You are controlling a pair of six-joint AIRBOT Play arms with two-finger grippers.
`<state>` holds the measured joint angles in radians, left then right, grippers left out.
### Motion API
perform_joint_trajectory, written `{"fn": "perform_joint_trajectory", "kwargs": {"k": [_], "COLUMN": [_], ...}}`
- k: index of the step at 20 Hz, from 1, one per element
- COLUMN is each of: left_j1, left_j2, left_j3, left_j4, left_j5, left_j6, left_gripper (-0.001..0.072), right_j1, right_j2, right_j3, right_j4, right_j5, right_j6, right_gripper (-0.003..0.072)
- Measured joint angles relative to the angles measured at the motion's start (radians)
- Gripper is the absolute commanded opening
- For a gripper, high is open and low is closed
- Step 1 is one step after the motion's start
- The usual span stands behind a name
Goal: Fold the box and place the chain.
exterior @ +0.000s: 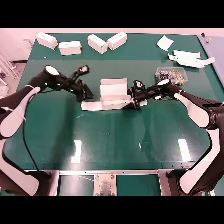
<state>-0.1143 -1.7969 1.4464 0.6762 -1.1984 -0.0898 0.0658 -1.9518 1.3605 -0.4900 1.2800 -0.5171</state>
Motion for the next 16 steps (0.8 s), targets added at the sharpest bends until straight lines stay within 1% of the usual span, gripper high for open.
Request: {"fn": "perform_joint_trajectory", "kwargs": {"k": [1, 4, 7, 11, 16], "left_j1": [0.017, 0.063, 0.103, 0.148, 0.165], "left_j2": [0.009, 0.023, 0.028, 0.031, 0.025], "left_j3": [0.000, 0.000, -0.002, -0.018, -0.045], "left_j4": [0.009, 0.027, 0.064, 0.128, 0.152], "left_j5": [-0.020, -0.091, -0.125, -0.138, -0.126], "left_j6": [-0.062, -0.261, -0.465, -0.708, -0.825], "left_gripper": [0.0024, 0.0023, 0.0022, 0.0022, 0.0022], "right_j1": [0.000, 0.000, 0.000, 0.000, 0.000], "right_j2": [0.000, 0.000, 0.000, 0.000, 0.000], "right_j3": [0.000, 0.000, 0.000, 0.000, 0.000], "right_j4": [0.000, 0.000, 0.000, 0.000, 0.000], "right_j5": [0.000, 0.000, 0.000, 0.000, 0.000], "right_j6": [0.000, 0.000, 0.000, 0.000, 0.000], "right_gripper": [0.0547, 0.0547, 0.0547, 0.0547, 0.0548]}}
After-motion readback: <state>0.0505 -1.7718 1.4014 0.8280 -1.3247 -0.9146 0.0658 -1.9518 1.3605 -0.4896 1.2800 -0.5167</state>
